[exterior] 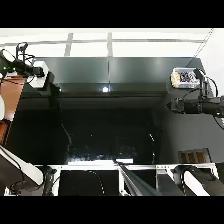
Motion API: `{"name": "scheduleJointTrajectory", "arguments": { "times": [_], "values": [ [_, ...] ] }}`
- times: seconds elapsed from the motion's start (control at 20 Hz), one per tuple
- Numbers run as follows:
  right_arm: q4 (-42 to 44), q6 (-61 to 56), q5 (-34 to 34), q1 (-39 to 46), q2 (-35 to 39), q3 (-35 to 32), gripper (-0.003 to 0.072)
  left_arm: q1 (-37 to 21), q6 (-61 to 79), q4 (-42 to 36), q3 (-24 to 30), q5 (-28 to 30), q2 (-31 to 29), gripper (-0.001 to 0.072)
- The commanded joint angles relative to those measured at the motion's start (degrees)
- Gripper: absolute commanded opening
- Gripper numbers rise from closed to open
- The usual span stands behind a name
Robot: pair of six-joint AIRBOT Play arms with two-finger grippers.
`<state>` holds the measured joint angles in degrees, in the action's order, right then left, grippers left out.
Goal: Fold the box and place the chain.
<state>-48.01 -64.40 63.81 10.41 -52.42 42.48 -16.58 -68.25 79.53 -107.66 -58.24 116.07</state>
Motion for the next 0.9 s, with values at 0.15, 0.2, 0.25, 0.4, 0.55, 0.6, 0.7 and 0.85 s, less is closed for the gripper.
{"name": "scheduleJointTrajectory", "arguments": {
  "times": [0.15, 0.2, 0.25, 0.4, 0.55, 0.6, 0.7, 0.85],
  "values": [
    [0.1, -1.0, -1.4, 0.0, 0.0, 0.0, 0.0013, -0.6, -3.3, 2.9, -12.3, -5.2, 2.4, 0.0718],
    [0.1, -1.0, -2.1, 0.0, 0.0, 0.0, 0.0013, -0.6, -4.9, 2.6, -12.4, -6.2, -0.3, 0.0716],
    [0.1, -1.0, -2.6, 0.0, 0.0, 0.0, 0.0013, -0.6, -7.1, 2.4, -12.3, -7.8, -2.9, 0.0673],
    [0.1, -1.0, -1.0, 0.0, 0.0, 0.0, 0.0013, -0.6, -11.5, 0.5, -11.8, -17.7, -11.2, 0.0023],
    [-1.6, -1.0, 6.3, 0.0, 0.0, 0.0, 0.0013, 0.5, -12.5, -6.6, -5.6, -24.0, -20.1, 0.002],
    [-1.7, -1.0, 8.8, 0.0, 0.0, -0.1, 0.0013, 2.0, -12.6, -6.7, -0.5, -22.9, -24.6, 0.002],
    [-1.7, 1.8, 8.9, -1.7, 1.0, -0.2, 0.0011, 6.1, -13.3, -6.8, 13.9, -14.6, -35.9, 0.002],
    [-2.3, 5.7, -9.7, -7.8, 5.2, -3.1, 0.0012, 15.8, -12.8, -7.5, 42.1, 7.1, -56.0, 0.0021]
  ]
}}
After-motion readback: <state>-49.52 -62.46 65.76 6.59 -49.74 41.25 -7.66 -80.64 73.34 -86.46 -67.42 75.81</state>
